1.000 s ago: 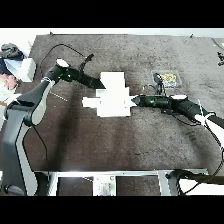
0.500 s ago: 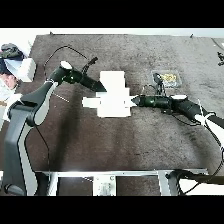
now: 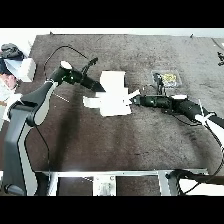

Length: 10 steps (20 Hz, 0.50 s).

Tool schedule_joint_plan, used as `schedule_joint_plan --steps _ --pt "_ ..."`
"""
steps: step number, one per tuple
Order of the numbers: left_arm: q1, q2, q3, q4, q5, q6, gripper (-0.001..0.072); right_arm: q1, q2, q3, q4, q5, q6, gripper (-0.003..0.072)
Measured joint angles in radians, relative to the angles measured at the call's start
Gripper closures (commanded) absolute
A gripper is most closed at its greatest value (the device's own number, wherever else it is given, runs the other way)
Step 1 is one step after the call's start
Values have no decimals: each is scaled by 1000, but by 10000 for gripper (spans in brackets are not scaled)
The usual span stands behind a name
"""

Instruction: Fold the box and place the chain.

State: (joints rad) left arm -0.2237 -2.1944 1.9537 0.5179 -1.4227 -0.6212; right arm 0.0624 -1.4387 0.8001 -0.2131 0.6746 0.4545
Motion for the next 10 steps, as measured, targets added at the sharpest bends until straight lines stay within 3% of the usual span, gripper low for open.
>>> schedule_joint_plan --steps 10 --pt "-1 0 0 11 -50 372 705 -214 76 0 -17 81 -13 392"
